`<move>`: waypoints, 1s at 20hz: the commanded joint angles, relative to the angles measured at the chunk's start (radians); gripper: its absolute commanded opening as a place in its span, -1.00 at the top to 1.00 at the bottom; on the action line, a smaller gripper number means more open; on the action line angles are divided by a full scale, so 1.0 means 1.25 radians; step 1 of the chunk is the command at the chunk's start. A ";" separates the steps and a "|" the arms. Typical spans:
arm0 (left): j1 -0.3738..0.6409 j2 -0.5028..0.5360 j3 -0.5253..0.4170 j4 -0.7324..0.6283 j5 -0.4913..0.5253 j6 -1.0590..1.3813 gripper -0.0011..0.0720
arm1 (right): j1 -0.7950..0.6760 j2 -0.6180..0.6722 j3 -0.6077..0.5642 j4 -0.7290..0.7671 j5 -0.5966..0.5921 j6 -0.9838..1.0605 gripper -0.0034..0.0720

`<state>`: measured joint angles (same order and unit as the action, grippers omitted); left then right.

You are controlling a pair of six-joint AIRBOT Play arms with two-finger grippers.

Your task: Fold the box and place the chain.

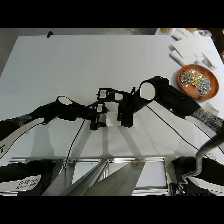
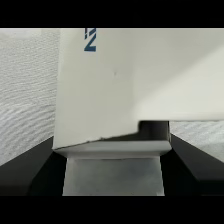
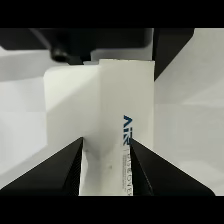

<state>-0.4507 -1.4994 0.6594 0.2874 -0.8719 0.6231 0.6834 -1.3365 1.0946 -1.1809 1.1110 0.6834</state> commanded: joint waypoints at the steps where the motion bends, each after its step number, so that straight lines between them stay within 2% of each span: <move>1: 0.000 0.000 0.000 0.000 0.000 0.000 0.78 | 0.002 0.000 -0.001 -0.032 -0.013 -0.003 0.19; 3: 0.000 0.000 0.000 0.000 0.000 0.000 0.78 | 0.002 0.000 -0.001 -0.034 -0.013 -0.003 0.34; 6: 0.000 0.000 0.000 0.000 0.000 0.000 0.78 | 0.002 0.000 -0.001 -0.033 -0.013 -0.002 0.37; 7: 0.000 0.000 0.000 0.000 0.000 0.000 0.78 | 0.002 0.000 -0.001 -0.034 -0.014 -0.002 0.60; 8: 0.000 0.000 0.000 0.000 0.000 0.000 0.78 | 0.002 0.000 -0.001 -0.034 -0.017 -0.002 0.66; 14: 0.000 0.000 0.000 0.000 0.000 0.000 0.78 | 0.002 0.000 -0.027 -0.034 -0.045 0.000 0.65; 20: 0.000 0.000 0.000 0.000 0.000 0.000 0.78 | 0.002 0.000 -0.055 -0.033 -0.118 0.034 0.65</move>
<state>-0.4496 -1.4994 0.6594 0.2825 -0.8654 0.6201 0.6857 -1.3354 1.0363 -1.2179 1.0149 0.7040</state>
